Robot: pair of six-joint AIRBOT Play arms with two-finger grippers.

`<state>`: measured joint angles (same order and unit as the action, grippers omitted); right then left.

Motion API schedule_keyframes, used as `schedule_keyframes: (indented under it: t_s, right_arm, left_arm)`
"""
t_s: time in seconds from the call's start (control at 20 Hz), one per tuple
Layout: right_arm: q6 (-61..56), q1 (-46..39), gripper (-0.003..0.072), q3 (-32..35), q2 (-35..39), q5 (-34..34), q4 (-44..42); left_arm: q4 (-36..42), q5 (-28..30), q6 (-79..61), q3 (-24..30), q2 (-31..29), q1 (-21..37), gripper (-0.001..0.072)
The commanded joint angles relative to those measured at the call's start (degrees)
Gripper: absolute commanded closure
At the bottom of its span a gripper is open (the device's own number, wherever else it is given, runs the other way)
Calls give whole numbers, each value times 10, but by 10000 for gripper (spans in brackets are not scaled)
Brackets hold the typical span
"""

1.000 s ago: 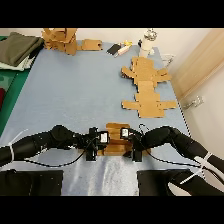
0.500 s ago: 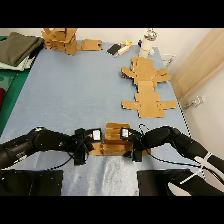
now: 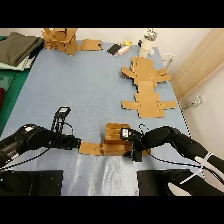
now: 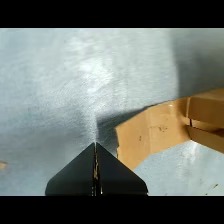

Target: Fold the box.

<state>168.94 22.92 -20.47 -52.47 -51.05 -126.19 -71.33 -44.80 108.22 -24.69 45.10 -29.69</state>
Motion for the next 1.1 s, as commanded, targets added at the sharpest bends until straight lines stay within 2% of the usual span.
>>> schedule_keyframes:
  t_s: [0.0,0.15,0.4,0.5,0.85,1.05]
  right_arm:
    - [0,0,191,0,0,0,0]
    - [0,0,191,0,0,0,0]
    - [0,0,191,0,0,0,0]
    - [0,0,191,0,0,0,0]
    - [0,0,191,0,0,0,0]
    - [0,0,191,0,0,0,0]
  left_arm:
    - [80,13,17,3,58,7,700]
    - [184,50,-77,3,90,7,700]
    - [226,54,-110,3,105,7,700]
    - [265,56,-157,3,105,0,700]
    - [328,154,-192,0,106,-101,700]
    - [330,167,-204,-19,106,-124,700]
